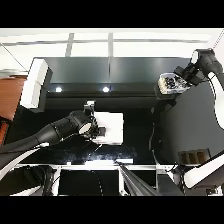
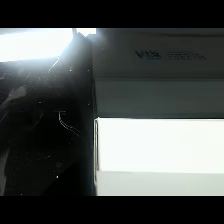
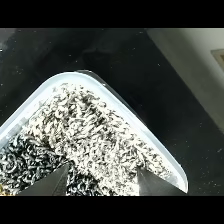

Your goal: Fold the box and place the chain.

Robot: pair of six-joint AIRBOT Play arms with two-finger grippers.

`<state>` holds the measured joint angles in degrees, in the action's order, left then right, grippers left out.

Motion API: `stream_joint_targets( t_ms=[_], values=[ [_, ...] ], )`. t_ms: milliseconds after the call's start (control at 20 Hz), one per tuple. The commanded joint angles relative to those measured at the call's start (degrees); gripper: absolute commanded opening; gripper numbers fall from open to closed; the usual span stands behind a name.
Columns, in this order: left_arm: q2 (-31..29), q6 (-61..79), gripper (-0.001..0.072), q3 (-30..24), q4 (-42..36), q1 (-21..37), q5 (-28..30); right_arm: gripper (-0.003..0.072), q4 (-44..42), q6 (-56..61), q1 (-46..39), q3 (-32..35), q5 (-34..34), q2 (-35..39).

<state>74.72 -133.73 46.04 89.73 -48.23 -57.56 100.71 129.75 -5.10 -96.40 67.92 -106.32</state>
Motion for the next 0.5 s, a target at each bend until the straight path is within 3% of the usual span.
stream_joint_targets(
  t_ms=[0, 400, 450],
  values=[
    [0.00, 0.02, 0.0028, 0.04, -0.02, 0.04, 0.04, 0.0485, 0.26, 1.38, -0.68, -0.13, -0.22, -0.74],
    [0.00, 0.02, 0.0029, 0.04, -0.42, 0.04, 0.09, 0.0482, -4.61, 1.16, -0.90, -0.13, -2.75, -3.43],
    [0.00, 0.02, 0.0029, 0.04, -0.42, 0.04, 0.09, 0.0409, -4.50, 1.14, -0.92, -0.13, -2.75, -3.50]
  ],
)
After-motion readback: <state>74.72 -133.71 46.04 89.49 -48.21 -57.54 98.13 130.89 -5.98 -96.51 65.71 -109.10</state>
